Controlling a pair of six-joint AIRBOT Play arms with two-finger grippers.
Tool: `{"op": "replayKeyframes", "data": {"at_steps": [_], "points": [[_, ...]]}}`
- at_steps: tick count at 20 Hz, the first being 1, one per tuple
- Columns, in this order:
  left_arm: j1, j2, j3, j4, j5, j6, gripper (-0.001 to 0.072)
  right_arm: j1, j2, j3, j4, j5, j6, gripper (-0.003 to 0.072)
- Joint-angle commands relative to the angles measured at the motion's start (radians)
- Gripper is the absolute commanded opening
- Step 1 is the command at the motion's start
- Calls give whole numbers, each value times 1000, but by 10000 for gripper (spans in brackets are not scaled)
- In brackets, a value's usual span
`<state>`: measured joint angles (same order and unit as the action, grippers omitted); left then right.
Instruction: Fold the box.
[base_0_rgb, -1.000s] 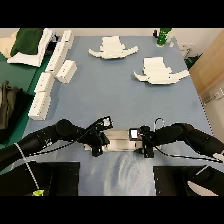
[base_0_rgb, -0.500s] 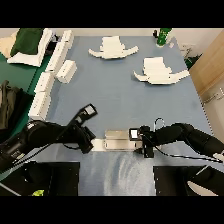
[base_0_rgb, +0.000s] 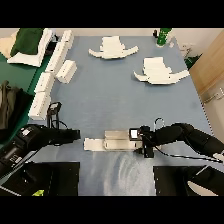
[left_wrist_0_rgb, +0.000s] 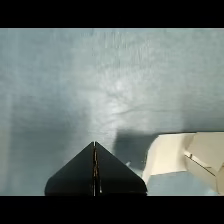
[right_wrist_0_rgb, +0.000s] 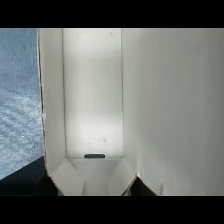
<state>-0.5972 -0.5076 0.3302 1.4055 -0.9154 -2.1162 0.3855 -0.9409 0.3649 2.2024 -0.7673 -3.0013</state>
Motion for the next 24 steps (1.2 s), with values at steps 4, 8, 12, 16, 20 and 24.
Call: {"op": "replayKeyframes", "data": {"at_steps": [4, 8, 12, 16, 20, 24], "points": [[14, -111, -130, -397, 199, 165, 15, 1, -1, 0, 0, 0, 1, 457], [-95, -158, -130, -492, 293, 198, 15, 1, -1, 0, 0, 0, 0, 456], [-164, -158, -93, -516, 354, 221, 15, 1, -1, 0, 0, 0, 1, 457], [-164, -158, -24, -517, 301, 275, 15, 1, -1, 0, 0, 0, 1, 457], [-164, -158, -2, -527, 283, 277, 18, 1, -1, 0, 0, 0, 0, 456], [-164, -158, -2, -538, 280, 276, 463, 1, -1, 0, 0, 0, 0, 457]]}}
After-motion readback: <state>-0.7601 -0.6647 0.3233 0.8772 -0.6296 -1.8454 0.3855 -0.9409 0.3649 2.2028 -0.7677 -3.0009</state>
